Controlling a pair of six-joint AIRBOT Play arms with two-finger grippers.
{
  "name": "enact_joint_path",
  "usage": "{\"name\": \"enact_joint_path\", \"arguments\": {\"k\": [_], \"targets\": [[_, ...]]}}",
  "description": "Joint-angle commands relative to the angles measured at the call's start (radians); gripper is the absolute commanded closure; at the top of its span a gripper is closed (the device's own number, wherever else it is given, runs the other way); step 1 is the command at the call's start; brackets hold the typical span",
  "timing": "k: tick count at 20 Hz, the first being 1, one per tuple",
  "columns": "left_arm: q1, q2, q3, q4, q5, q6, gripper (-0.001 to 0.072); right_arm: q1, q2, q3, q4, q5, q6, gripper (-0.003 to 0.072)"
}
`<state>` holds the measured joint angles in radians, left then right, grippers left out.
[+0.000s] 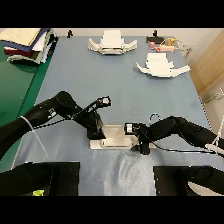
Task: Fold the box.
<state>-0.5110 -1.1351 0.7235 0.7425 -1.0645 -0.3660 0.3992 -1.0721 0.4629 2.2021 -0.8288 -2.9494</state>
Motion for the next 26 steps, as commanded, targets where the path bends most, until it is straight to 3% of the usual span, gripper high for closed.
{"name": "enact_joint_path", "arguments": {"k": [1, 2, 3, 4, 6, 9, 14, 17, 22, 26], "targets": [[0.04, 0.103, 0.001, 0.177, -0.113, -0.255, 0.0104, 0.0, -0.001, 0.001, 0.001, 0.011, 0.002, 0.0241], [0.046, 0.128, 0.001, 0.191, -0.146, -0.328, 0.0145, 0.0, -0.001, 0.001, 0.001, 0.011, 0.001, 0.0241], [0.045, 0.144, 0.001, 0.193, -0.171, -0.399, 0.0355, 0.0, -0.001, 0.001, 0.001, 0.011, 0.001, 0.0241], [0.037, 0.152, 0.0, 0.175, -0.2, -0.451, 0.0692, 0.0, -0.001, 0.001, 0.001, 0.011, 0.001, 0.0241], [-0.008, 0.145, 0.0, 0.074, -0.199, -0.498, 0.0695, 0.0, -0.001, 0.001, 0.001, 0.011, 0.001, 0.0241], [-0.103, 0.098, 0.008, -0.103, -0.068, -0.538, 0.0695, 0.0, -0.001, 0.001, 0.001, 0.011, 0.002, 0.0241], [-0.082, -0.03, 0.085, -0.168, 0.089, -0.674, 0.0695, 0.0, -0.001, 0.001, 0.001, 0.011, 0.001, 0.0241], [-0.056, -0.072, 0.087, -0.127, 0.165, -0.795, 0.0695, 0.0, -0.001, 0.001, 0.001, 0.011, 0.001, 0.0241], [-0.053, -0.12, 0.078, 0.131, 0.164, -1.029, 0.0695, 0.0, -0.001, 0.001, 0.001, 0.011, 0.001, 0.0241], [-0.053, -0.159, 0.076, 0.147, 0.165, -1.04, 0.0695, 0.0, -0.001, 0.001, 0.001, 0.011, 0.001, 0.0241]]}}
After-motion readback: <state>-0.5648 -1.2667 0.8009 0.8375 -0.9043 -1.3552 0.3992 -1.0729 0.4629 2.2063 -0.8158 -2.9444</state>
